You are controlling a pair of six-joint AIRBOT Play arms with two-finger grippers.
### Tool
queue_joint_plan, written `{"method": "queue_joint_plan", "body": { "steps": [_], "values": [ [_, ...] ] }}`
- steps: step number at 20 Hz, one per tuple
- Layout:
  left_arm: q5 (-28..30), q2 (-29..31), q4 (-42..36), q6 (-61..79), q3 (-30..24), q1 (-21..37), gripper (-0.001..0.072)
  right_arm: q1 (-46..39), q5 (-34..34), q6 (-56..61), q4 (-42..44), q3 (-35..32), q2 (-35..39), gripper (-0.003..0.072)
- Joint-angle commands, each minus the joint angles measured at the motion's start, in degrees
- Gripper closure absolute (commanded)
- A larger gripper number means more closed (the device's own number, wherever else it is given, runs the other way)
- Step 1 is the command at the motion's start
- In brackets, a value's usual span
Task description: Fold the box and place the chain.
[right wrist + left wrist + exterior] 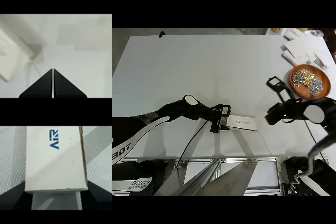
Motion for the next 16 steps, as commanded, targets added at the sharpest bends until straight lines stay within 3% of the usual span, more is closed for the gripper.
{"method": "queue_joint_plan", "body": {
  "steps": [1,16],
  "values": [
    [0.0,0.0,0.0,0.0,0.1,0.0,0.0672,-11.7,1.4,8.2,-3.7,-1.2,0.3,0.0670],
    [0.0,0.0,0.0,0.0,0.1,0.0,0.0672,-14.2,-1.6,9.3,-2.2,-1.3,0.2,0.0669]
  ]
}}
